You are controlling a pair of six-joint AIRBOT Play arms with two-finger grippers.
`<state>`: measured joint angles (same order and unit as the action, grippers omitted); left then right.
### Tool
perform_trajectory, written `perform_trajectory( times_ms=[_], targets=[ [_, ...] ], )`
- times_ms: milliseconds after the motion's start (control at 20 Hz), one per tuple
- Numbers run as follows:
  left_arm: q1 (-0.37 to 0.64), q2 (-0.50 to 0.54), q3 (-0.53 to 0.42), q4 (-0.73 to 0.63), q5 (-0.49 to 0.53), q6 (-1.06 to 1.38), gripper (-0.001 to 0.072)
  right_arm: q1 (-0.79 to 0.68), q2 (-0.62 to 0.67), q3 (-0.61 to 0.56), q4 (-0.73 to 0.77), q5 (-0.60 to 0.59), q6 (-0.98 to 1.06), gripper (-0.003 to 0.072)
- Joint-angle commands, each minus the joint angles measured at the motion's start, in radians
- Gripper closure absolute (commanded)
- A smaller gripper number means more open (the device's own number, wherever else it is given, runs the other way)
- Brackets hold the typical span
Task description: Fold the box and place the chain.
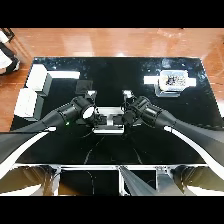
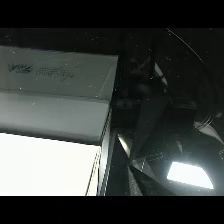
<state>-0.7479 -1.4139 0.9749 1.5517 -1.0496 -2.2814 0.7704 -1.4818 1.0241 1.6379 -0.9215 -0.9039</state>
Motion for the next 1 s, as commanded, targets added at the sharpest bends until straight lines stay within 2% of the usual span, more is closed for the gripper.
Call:
perform_trajectory(
  times_ms=[0,100,150,200,250,300,350,650,700,750,800,850,900,950],
  targets=[
    [0.0,0.0,0.001,0.0,0.0,0.001,0.0688,0.0,-0.002,0.0,0.006,-0.001,0.008,0.0329],
    [0.0,0.0,0.001,0.0,-0.001,0.001,0.0688,0.0,-0.002,0.0,0.008,-0.009,0.009,0.0329],
    [0.0,0.0,0.001,0.0,-0.001,0.001,0.0688,0.0,-0.002,0.0,0.008,-0.007,0.011,0.0401],
    [0.0,0.0,0.001,0.0,0.0,0.001,0.0688,0.0,-0.002,0.0,0.008,-0.003,0.011,0.0527],
    [0.0,0.0,0.001,0.0,0.0,0.001,0.0688,0.0,-0.002,0.0,0.01,0.002,0.011,0.0568],
    [0.0,0.0,0.001,0.0,0.0,0.001,0.0688,0.0,-0.002,0.0,0.011,0.002,0.011,0.0574],
    [0.0,0.0,0.001,0.0,0.0,0.001,0.0688,0.0,-0.002,0.0,0.011,0.001,0.01,0.0667],
    [0.0,0.0,0.001,0.0,0.001,0.001,0.0688,0.0,-0.002,0.0,0.012,0.002,0.011,0.0655],
    [0.0,0.0,0.001,0.0,0.0,0.001,0.0688,0.0,-0.001,0.0,0.013,0.001,0.011,0.05],
    [0.0,0.0,0.001,0.0,-0.002,0.001,0.0688,0.0,0.003,0.0,0.014,-0.007,0.005,0.0404],
    [0.0,0.0,0.001,0.0,-0.003,0.005,0.0688,0.0,0.01,0.0,0.013,-0.017,-0.028,0.0404],
    [0.0,0.0,0.001,0.0,-0.003,0.005,0.0688,0.0,0.021,0.0,0.011,-0.025,-0.038,0.0319],
    [0.0,0.0,0.001,0.0,-0.003,0.005,0.0688,0.0,0.031,0.0,0.008,-0.029,-0.038,0.0108],
    [0.0,0.0,0.001,0.0,-0.003,0.005,0.0688,-0.002,0.039,0.0,0.009,-0.031,-0.038,0.0102]
  ],
)
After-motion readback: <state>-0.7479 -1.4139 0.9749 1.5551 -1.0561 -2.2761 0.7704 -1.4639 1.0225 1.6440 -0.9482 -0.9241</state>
